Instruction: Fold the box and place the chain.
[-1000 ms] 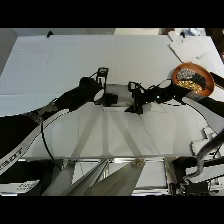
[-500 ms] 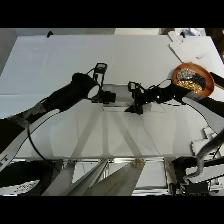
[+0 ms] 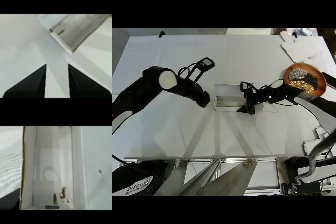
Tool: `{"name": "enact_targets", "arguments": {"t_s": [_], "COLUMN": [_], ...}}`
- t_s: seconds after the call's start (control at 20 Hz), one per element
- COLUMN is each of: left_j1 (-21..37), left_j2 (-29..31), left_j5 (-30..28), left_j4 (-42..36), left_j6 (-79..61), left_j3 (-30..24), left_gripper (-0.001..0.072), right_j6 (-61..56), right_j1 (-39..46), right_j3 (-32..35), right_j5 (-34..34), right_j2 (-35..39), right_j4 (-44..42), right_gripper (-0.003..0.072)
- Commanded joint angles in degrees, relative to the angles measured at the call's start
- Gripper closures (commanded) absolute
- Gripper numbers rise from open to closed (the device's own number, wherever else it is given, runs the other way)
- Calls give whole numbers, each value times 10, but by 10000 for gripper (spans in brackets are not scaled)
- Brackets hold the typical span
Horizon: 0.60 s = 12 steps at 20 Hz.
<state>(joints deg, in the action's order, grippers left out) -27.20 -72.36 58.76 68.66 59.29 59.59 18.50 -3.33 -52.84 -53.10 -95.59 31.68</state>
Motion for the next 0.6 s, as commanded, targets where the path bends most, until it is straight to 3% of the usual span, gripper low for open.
{"name": "enact_targets", "arguments": {"t_s": [0.0, 0.1, 0.15, 0.4, 0.55], "left_j1": [104, 148, 161, 169, 169], "left_j2": [-5, -36, -56, -162, -212], "left_j5": [7, 11, 11, 52, 63], "left_j4": [-188, -250, -281, -416, -520], "left_j6": [-412, -565, -628, -930, -978], "left_j3": [-59, -68, -68, -67, -67], "left_gripper": [369, 78, 28, 12, 12], "right_j6": [0, 0, 0, 0, 0], "right_j1": [0, 0, 0, 0, 0], "right_j3": [0, 0, 0, 0, 0], "right_j5": [0, 0, 0, 0, 0], "right_j2": [0, 0, 0, 0, 0], "right_j4": [0, 0, 0, 0, 0], "right_gripper": [180, 180, 180, 180, 180]}}
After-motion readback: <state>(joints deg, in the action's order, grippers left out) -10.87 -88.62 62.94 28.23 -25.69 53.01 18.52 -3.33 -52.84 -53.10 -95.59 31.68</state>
